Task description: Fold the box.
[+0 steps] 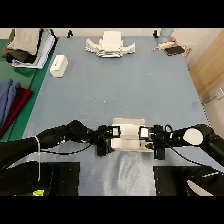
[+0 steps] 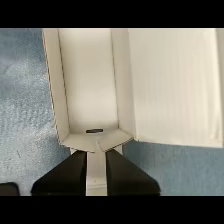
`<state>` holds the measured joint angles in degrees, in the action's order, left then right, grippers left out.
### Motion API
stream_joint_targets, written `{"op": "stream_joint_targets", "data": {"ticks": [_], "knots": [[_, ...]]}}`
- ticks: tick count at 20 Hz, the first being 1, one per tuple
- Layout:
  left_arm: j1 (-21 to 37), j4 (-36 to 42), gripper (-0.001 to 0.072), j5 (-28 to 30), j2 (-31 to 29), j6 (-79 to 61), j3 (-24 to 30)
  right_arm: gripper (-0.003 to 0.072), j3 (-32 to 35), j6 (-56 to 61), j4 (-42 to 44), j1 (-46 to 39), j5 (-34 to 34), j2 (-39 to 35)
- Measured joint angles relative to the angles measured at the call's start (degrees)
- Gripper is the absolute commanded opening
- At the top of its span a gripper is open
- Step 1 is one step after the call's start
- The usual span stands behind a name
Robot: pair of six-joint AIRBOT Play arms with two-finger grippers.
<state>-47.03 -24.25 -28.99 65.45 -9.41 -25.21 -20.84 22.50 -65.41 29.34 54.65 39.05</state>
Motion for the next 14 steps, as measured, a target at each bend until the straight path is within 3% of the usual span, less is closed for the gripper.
{"op": "stream_joint_targets", "data": {"ticks": [6, 7, 8, 10, 11, 14], "knots": [[0.0, -0.02, 0.052, 0.0, 0.0, 0.0, 0.0, 0.0162, 0.0, -2.23, 1.2, 3.56, -5.11, 0.92], [0.0, 0.0, 0.052, 0.0, 0.0, 0.0, 0.0, 0.0233, 0.0, -2.47, 1.51, 3.89, -5.88, 1.16], [0.0, -0.02, 0.052, 0.0, 0.0, 0.02, 0.0, 0.0422, 0.0, -2.56, 1.95, 4.11, -6.38, 1.53], [0.0, 0.0, 0.052, 0.04, 0.0, 0.02, 0.0, 0.0665, 0.0, -2.84, 3.15, 4.42, -7.08, 2.62], [0.0, 0.0, 0.052, 0.04, 0.0, 0.02, 0.0, 0.0709, 0.0, -2.89, 3.65, 4.5, -7.28, 3.3], [0.0, 0.0, 0.052, 0.02, 0.0, 0.02, 0.0, 0.0714, -0.07, -3.1, 4.9, 4.59, -8.22, 5.2]]}}
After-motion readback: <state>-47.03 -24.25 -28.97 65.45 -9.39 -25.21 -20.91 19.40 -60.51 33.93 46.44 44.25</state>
